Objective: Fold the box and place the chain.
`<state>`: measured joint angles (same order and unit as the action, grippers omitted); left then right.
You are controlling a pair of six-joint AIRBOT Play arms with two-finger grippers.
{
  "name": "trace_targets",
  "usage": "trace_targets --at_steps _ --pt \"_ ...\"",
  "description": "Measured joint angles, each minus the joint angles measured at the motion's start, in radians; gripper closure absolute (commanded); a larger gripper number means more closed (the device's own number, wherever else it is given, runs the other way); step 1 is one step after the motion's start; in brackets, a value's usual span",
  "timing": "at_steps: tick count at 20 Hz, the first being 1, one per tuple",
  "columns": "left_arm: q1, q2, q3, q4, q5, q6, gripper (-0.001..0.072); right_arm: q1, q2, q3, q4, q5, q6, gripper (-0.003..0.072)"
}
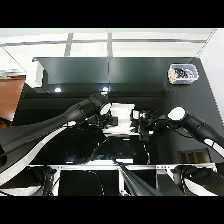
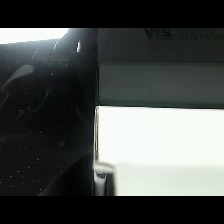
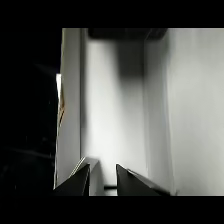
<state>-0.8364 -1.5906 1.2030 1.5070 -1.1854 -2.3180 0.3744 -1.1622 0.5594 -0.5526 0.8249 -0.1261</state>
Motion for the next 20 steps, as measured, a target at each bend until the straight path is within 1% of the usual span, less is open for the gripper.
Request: trace_targets --at_steps 1,2,3,4,5,6,7,8,9,11,12,15,18,19,20 --pt "0.0 0.0 0.0 0.0 0.0 0.0 0.068 0.005 -0.007 0.0 0.023 -0.012 0.002 0.042" --pt "0.0 0.0 0.0 0.0 0.004 0.0 0.0681 0.01 -0.012 0.0 0.042 -0.023 0.012 0.0274" --pt "0.0 0.0 0.0 0.0 0.005 -0.001 0.0681 0.012 -0.015 0.0 0.054 -0.028 0.021 0.027" --pt "0.0 0.0 0.0 0.0 0.005 -0.001 0.0681 0.015 -0.019 0.001 0.063 -0.034 0.037 0.0486" --pt "0.0 0.0 0.0 0.0 0.005 -0.002 0.068 0.016 -0.021 0.001 0.065 -0.035 0.056 0.0427" --pt "0.0 0.0 0.0 0.0 0.008 -0.002 0.0681 0.018 -0.022 0.001 0.065 -0.034 0.077 0.019" --pt "0.0 0.0 0.0 0.0 0.008 -0.002 0.068 0.018 -0.023 0.001 0.062 -0.036 0.099 0.03" --pt "0.0 0.0 0.0 0.0 0.01 -0.002 0.068 0.019 -0.023 0.001 0.056 -0.037 0.126 0.0566" --pt "0.0 0.0 0.0 0.0 0.008 -0.003 0.068 0.018 -0.023 0.001 0.04 -0.04 0.159 0.0671" --pt "0.0 0.0 0.0 -0.001 0.009 -0.003 0.068 0.006 -0.011 0.006 -0.005 -0.021 0.236 0.067" --pt "0.0 0.0 0.0 -0.002 0.008 -0.003 0.068 -0.01 0.001 0.016 -0.032 0.009 0.296 0.0671" --pt "0.001 0.0 0.0 -0.003 0.008 -0.003 0.068 -0.101 0.065 0.087 -0.122 0.171 0.528 0.0671" --pt "0.001 0.0 0.0 -0.002 0.008 -0.003 0.068 -0.266 0.142 0.161 -0.224 0.364 0.78 0.067" --pt "0.001 0.0 0.0 -0.002 0.008 -0.003 0.068 -0.335 0.158 0.163 -0.264 0.401 0.866 0.067" --pt "0.001 0.0 0.0 -0.002 0.008 -0.003 0.068 -0.399 0.17 0.147 -0.291 0.408 0.947 0.0671"
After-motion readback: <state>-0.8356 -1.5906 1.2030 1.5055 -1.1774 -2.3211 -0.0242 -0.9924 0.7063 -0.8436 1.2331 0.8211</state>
